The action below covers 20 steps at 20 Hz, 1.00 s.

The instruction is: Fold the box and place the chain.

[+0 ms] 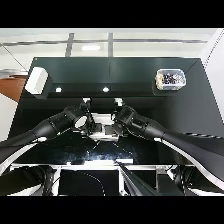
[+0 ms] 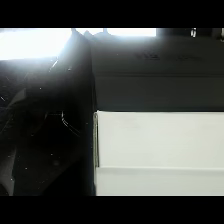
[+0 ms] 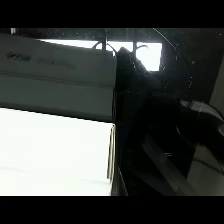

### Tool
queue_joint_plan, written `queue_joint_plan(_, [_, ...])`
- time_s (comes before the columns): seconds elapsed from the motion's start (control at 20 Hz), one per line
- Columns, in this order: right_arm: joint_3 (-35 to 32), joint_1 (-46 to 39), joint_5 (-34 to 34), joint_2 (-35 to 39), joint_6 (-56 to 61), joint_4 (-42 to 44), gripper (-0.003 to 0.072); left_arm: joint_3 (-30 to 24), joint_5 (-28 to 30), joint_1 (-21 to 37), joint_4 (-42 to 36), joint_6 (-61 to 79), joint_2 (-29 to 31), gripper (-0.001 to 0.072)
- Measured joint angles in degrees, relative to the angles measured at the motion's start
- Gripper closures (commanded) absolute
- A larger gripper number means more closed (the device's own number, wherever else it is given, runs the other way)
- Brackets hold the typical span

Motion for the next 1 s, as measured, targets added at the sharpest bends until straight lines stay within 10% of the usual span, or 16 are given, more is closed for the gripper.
queue_joint_plan(1.0, [2.2, -0.2, -0.7, -2.1, 4.0, -0.3, 0.0660, 0.0, -0.1, 0.0, -0.1, 0.0, 0.0, 0.0678])
